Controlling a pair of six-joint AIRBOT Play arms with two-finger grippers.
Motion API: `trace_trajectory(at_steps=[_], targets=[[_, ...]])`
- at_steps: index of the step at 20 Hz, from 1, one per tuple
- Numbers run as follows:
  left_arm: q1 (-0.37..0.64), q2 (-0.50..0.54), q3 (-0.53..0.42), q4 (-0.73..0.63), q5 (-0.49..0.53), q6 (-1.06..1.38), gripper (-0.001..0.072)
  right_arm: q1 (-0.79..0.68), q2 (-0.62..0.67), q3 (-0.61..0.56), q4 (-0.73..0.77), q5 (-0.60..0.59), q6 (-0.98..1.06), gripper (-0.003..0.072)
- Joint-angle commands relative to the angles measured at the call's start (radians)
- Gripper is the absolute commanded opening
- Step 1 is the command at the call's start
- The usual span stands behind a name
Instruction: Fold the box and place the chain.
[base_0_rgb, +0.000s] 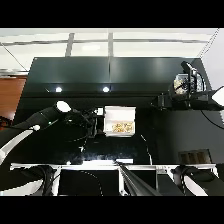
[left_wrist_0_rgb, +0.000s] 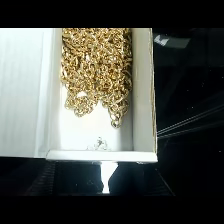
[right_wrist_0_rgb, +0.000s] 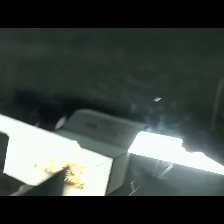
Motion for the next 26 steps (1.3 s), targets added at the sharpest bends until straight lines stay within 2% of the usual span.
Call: trace_trajectory(at_steps=[1, 5, 7, 10, 12, 15, 18, 23, 26], targets=[[0.000, 0.000, 0.000, 0.000, 0.002, -0.001, 0.0387, 0.018, -0.013, 0.000, -0.040, -0.054, 0.000, 0.0677], [0.000, 0.000, 0.000, 0.000, 0.002, -0.001, 0.0388, 0.088, -0.142, 0.002, 0.001, -0.196, -0.061, 0.0677], [0.000, 0.000, 0.000, 0.000, 0.002, -0.001, 0.0388, 0.117, -0.231, 0.008, 0.109, -0.247, -0.206, 0.0676], [0.000, 0.000, 0.000, -0.001, 0.002, -0.001, 0.0390, 0.167, -0.310, 0.008, 0.217, -0.255, -0.504, 0.0676], [0.000, 0.000, 0.000, -0.001, 0.002, -0.001, 0.0390, 0.196, -0.308, 0.013, 0.217, -0.221, -0.698, 0.0676], [0.000, 0.000, 0.000, -0.001, 0.002, -0.001, 0.0400, 0.204, -0.292, 0.029, 0.218, -0.047, -0.954, 0.0676], [0.000, 0.000, 0.000, -0.001, 0.002, -0.001, 0.0400, 0.204, -0.288, 0.029, 0.211, 0.068, -1.003, 0.0676], [0.000, 0.000, 0.000, -0.001, 0.002, -0.001, 0.0400, 0.258, -0.290, 0.016, 0.131, 0.087, -1.104, 0.0676], [0.000, 0.000, 0.000, -0.001, 0.002, -0.001, 0.0399, 0.293, -0.291, -0.008, 0.127, 0.039, -1.138, 0.0676]])
